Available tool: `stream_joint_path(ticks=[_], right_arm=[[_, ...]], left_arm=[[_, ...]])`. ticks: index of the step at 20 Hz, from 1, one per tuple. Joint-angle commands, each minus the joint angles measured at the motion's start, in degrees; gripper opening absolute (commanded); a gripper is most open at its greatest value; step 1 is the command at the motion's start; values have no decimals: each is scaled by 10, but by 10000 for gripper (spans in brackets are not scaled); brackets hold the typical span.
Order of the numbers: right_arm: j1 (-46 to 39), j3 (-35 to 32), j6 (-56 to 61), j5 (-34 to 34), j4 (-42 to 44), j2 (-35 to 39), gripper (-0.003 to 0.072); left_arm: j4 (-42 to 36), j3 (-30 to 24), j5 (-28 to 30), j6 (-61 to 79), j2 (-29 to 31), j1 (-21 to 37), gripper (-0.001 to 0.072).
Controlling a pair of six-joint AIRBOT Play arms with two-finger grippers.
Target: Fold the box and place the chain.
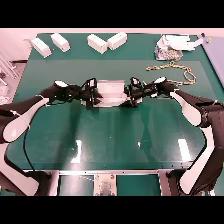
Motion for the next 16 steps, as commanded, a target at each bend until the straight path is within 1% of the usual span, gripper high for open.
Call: stream_joint_path(ticks=[1,3,4,5,10,12,13,14,15,16], right_arm=[[0,0,1,0,0,0,577],[0,0,1,0,0,0,577],[0,0,1,0,0,0,577],[0,0,1,0,0,0,577],[0,0,1,0,0,0,577],[0,0,1,0,0,0,577],[0,0,1,0,0,0,577],[0,0,1,0,0,0,577],[0,0,1,0,0,0,577],[0,0,1,0,0,0,577]], left_arm=[[-9,0,23,-3,-5,-1,564],[-8,0,28,-2,-5,-1,566],[-8,0,32,-3,-5,-1,639],[-8,0,35,-2,-5,-1,659],[-8,0,43,11,-5,-1,656],[0,0,75,14,-5,-1,655],[0,0,83,24,-5,3,592],[0,0,79,30,-5,8,368],[0,0,68,35,-4,15,281],[0,0,60,37,-3,20,280]])
